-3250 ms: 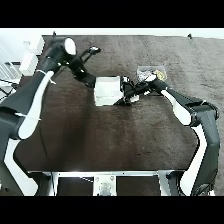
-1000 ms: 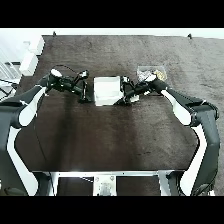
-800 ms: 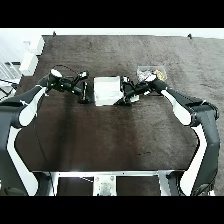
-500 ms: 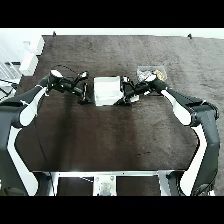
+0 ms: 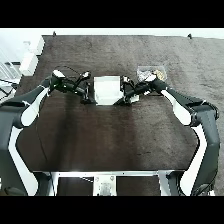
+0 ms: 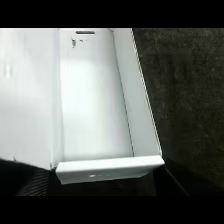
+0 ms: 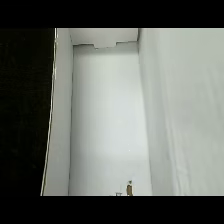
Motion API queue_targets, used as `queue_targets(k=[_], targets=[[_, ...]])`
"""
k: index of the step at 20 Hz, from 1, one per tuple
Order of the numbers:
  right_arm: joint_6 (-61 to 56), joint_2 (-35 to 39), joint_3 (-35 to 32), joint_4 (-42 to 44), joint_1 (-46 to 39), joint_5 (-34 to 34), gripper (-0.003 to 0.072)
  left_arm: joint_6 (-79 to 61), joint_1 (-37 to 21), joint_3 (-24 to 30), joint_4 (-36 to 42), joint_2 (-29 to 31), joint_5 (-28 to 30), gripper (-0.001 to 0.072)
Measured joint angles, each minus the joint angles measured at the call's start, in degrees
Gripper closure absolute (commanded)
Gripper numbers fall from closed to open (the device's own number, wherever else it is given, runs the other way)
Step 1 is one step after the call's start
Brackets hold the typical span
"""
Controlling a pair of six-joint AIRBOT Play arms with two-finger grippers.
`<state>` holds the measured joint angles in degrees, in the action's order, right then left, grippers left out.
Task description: Fold the box and place the chain.
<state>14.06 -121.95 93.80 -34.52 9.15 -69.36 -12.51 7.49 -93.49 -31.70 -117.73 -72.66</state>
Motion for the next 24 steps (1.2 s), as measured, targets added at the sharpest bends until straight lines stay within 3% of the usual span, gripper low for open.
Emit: queue_targets(k=[11,24], targets=[[0.0,0.0,0.0,0.0,0.0,0.1,0.0230,-1.7,0.6,0.0,2.3,-2.3,3.7,-0.0011],[0.1,0.0,0.0,0.0,0.0,-0.1,0.0230,-4.3,0.8,0.0,3.7,-2.4,2.8,-0.0011]])
